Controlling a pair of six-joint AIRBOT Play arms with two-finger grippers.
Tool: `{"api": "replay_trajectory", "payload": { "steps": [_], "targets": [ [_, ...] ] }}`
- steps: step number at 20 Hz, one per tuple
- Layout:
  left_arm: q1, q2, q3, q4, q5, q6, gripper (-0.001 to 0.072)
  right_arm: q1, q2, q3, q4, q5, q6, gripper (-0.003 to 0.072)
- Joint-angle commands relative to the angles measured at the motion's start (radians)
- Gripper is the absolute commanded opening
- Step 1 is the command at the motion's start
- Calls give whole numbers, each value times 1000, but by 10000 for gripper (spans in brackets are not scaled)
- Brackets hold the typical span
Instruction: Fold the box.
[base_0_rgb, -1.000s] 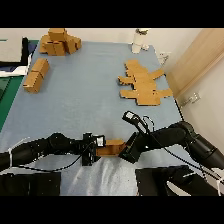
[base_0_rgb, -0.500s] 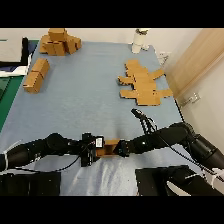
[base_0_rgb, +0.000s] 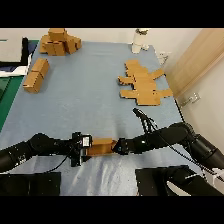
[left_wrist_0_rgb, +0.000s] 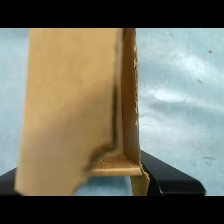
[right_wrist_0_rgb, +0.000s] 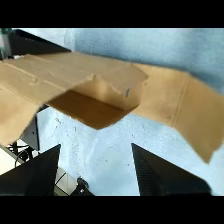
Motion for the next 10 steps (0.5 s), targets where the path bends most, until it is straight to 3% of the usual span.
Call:
{"api": "replay_trajectory", "payload": {
  "steps": [1, 10],
  "targets": [
    [18, -5, -7, 37, -45, 0, 483, 0, 1, 0, 1, 11, 5, 709],
    [16, -65, -6, -11, -49, 1, 483, 0, 1, 0, 5, 52, 22, 708]
  ]
}}
